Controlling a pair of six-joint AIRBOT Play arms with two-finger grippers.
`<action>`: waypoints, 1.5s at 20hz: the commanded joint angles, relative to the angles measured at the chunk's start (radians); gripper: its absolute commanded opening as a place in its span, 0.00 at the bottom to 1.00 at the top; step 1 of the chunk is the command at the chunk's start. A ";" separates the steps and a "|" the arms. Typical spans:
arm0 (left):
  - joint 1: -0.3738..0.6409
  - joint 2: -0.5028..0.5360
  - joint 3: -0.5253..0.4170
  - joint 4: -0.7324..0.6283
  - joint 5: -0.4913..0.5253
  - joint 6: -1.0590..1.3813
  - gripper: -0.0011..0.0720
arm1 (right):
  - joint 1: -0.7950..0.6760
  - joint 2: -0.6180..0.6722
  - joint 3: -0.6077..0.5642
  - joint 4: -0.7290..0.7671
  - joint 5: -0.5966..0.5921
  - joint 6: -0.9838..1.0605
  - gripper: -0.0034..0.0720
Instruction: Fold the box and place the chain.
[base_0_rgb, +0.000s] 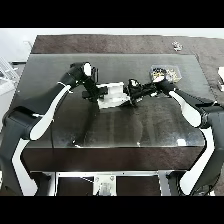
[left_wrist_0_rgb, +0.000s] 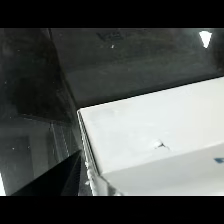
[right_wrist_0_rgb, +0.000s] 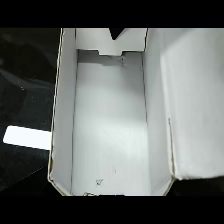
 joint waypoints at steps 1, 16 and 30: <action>-0.002 -0.018 0.024 0.019 -0.051 -0.055 0.48 | 0.000 0.000 0.000 -0.002 0.001 0.000 0.82; -0.055 -0.115 0.198 0.097 -0.161 -0.111 0.18 | 0.000 0.000 0.000 -0.002 0.001 0.000 0.82; -0.055 -0.109 0.198 0.101 -0.169 -0.054 0.78 | 0.000 0.000 0.000 -0.002 0.001 -0.001 0.82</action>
